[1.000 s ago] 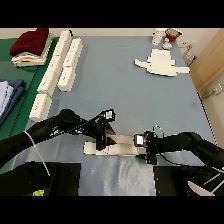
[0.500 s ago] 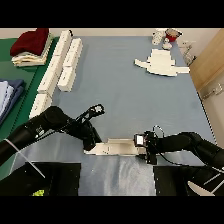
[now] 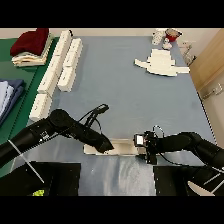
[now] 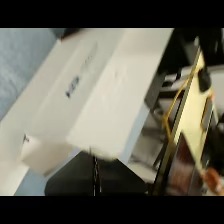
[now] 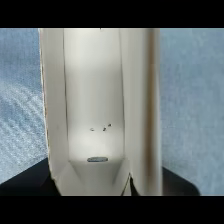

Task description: Fold the box.

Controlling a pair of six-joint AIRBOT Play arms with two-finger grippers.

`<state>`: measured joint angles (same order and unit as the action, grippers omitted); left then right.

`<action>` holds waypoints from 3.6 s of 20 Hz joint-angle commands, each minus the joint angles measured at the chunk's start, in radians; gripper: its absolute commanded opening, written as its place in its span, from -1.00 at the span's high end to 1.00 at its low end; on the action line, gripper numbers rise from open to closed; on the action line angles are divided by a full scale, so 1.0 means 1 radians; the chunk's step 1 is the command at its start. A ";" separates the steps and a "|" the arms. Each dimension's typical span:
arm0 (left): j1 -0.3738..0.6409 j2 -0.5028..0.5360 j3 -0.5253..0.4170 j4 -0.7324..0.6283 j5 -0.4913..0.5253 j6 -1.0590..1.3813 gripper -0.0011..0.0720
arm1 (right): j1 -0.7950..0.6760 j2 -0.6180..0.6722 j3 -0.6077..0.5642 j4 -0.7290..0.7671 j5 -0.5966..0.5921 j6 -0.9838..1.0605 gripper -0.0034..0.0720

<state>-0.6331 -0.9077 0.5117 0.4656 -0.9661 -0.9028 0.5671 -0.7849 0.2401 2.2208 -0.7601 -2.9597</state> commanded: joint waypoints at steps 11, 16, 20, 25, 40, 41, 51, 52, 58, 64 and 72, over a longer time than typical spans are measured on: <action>-0.020 -0.252 0.033 -0.114 0.318 -0.090 0.94 | 0.000 0.001 0.001 0.000 0.000 0.000 -0.54; -0.020 -0.269 0.038 -0.114 0.330 -0.085 0.94 | 0.000 0.001 0.001 0.000 0.000 0.000 -0.54; -0.020 -0.249 0.089 -0.094 0.307 -0.027 0.94 | 0.000 0.001 0.001 0.000 0.000 0.000 -0.54; -0.025 -0.055 0.122 0.045 0.201 -0.021 0.94 | 0.000 0.001 0.001 0.000 0.000 0.000 -0.54; -0.106 0.346 0.059 0.604 0.058 0.103 0.94 | 0.000 0.001 0.001 0.000 0.000 0.000 -0.54; -0.098 0.338 0.050 0.594 0.058 0.170 0.94 | 0.000 0.001 0.001 0.000 0.000 0.000 -0.54; 0.053 0.214 -0.160 0.325 0.148 0.677 -0.92 | 0.000 0.001 0.001 0.000 0.000 0.000 -0.54; 0.053 0.204 -0.164 0.305 0.148 0.712 -0.92 | 0.000 0.001 0.001 0.000 0.000 0.000 -0.54; -0.019 0.137 -0.174 0.264 0.206 0.739 -0.75 | 0.000 0.001 0.001 0.000 0.000 0.000 -0.54; -0.091 0.046 -0.174 0.203 0.304 0.756 0.03 | 0.000 0.001 0.001 0.000 0.000 0.000 -0.54; -0.113 0.028 -0.173 0.121 0.358 0.822 0.74 | 0.000 0.001 0.001 0.000 0.000 0.000 -0.54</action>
<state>-0.7330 -0.8749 0.3386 0.6342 -0.6277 -0.1101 0.5671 -0.7853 0.2401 2.2208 -0.7605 -2.9597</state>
